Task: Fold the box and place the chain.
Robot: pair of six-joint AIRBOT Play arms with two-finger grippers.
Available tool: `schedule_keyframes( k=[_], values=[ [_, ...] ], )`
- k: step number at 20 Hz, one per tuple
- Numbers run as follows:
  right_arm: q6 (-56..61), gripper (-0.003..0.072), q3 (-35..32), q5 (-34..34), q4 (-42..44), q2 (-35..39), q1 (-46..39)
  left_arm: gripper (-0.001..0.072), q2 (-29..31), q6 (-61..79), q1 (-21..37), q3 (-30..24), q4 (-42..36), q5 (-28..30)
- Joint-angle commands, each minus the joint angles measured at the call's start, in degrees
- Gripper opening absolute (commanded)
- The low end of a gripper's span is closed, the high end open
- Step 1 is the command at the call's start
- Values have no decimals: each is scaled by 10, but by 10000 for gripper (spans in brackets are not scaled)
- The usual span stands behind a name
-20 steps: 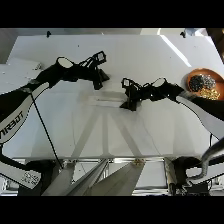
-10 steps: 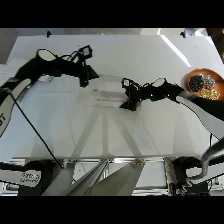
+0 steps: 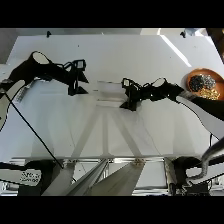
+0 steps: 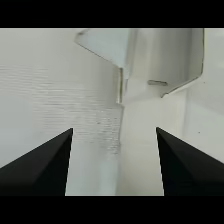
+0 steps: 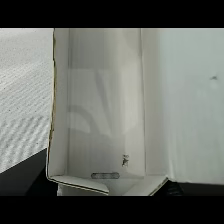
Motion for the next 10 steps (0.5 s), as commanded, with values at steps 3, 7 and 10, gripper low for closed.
schedule_keyframes(
  k=[3, 7, 10],
  values=[
    [0, 426, 0, 0, 0, 0, 0, 576, -27, 37, -21, -20, 23, 6],
    [0, 426, 0, 0, 0, 0, 0, 576, -41, 50, -42, -20, 4, 4],
    [0, 426, 0, 0, 0, 0, 0, 571, -46, 49, -52, -20, 5, -5]
  ],
)
